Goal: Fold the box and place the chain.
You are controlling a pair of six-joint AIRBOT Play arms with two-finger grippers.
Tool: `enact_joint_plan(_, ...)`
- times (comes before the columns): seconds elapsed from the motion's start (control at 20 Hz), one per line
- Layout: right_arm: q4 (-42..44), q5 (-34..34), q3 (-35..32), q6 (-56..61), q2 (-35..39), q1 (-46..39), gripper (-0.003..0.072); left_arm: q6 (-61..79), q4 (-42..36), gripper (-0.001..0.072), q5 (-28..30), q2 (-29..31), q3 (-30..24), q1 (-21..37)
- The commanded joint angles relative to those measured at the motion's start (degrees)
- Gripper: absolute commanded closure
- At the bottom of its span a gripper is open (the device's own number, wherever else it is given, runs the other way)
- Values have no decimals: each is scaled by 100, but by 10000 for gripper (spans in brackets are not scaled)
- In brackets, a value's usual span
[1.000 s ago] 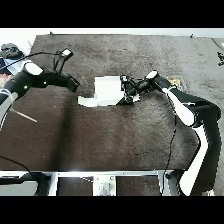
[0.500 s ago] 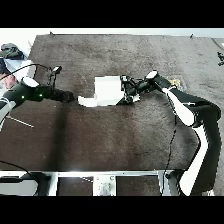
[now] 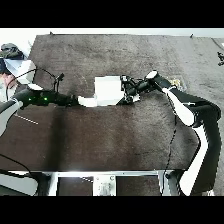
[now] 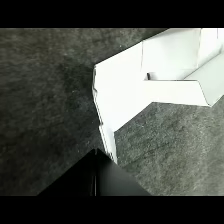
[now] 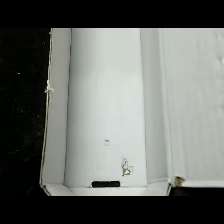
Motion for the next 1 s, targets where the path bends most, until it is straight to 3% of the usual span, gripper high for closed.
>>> enact_joint_plan(0.0,2,0,2,2,-2,2,256,361,-649,703,-74,-247,-4,7)
enact_joint_plan(0.25,2,0,2,2,-2,2,256,859,-1593,702,-361,-514,-4,-24)
enact_joint_plan(0.55,2,-2,2,2,-2,2,256,1023,-1635,701,-50,-640,9,-378)
enact_joint_plan(0.95,2,0,2,2,-2,2,256,964,-1224,701,-280,-619,286,-103)
